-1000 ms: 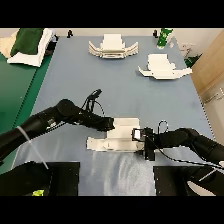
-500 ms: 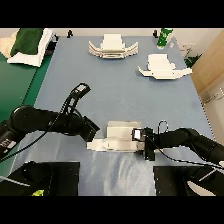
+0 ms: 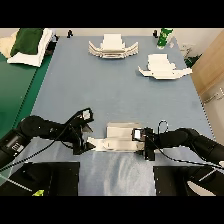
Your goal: Fold the box.
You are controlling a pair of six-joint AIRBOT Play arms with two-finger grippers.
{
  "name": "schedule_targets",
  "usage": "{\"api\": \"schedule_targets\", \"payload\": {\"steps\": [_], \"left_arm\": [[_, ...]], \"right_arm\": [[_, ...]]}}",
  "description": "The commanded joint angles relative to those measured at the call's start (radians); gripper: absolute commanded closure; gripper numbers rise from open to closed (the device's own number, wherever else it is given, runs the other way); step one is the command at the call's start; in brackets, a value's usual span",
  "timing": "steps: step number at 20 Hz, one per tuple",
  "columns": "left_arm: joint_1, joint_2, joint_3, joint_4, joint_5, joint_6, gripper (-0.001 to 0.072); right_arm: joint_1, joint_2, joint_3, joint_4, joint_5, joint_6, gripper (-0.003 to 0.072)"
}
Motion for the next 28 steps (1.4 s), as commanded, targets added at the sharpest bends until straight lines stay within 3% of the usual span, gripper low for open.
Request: {"api": "schedule_targets", "payload": {"steps": [1, 6, 8, 11, 13, 16, 17, 18, 28], "left_arm": [[-0.011, -0.052, -0.068, -0.047, 0.057, 0.252, -0.0011], [-0.127, -0.179, -0.070, -0.073, 0.240, 0.347, -0.0011], [-0.154, -0.221, -0.069, -0.090, 0.305, 0.376, 0.0181], [-0.189, -0.264, -0.068, -0.151, 0.326, 0.420, 0.0180], [-0.211, -0.276, -0.068, -0.178, 0.327, 0.440, 0.0403], [-0.234, -0.284, -0.068, -0.243, 0.375, 0.468, 0.0417], [-0.238, -0.289, -0.068, -0.258, 0.387, 0.470, 0.0571], [-0.238, -0.296, -0.068, -0.263, 0.387, 0.470, 0.0615], [-0.269, -0.322, -0.068, -0.385, 0.414, 0.533, 0.0612]], "right_arm": [[0.000, 0.000, 0.000, 0.000, 0.000, 0.001, 0.0154], [0.000, 0.000, 0.000, 0.000, 0.000, 0.001, 0.0153], [0.000, 0.000, 0.000, 0.000, 0.000, 0.001, 0.0154], [0.000, 0.000, 0.000, 0.000, 0.000, 0.000, 0.0153], [0.000, 0.000, 0.000, 0.000, 0.000, 0.001, 0.0154], [0.000, 0.000, 0.000, 0.000, 0.000, 0.001, 0.0154], [0.000, 0.000, 0.000, 0.000, 0.000, 0.001, 0.0154], [0.000, 0.000, 0.000, 0.000, 0.000, 0.001, 0.0154], [0.000, 0.000, 0.000, 0.000, 0.000, 0.001, 0.0154]]}}
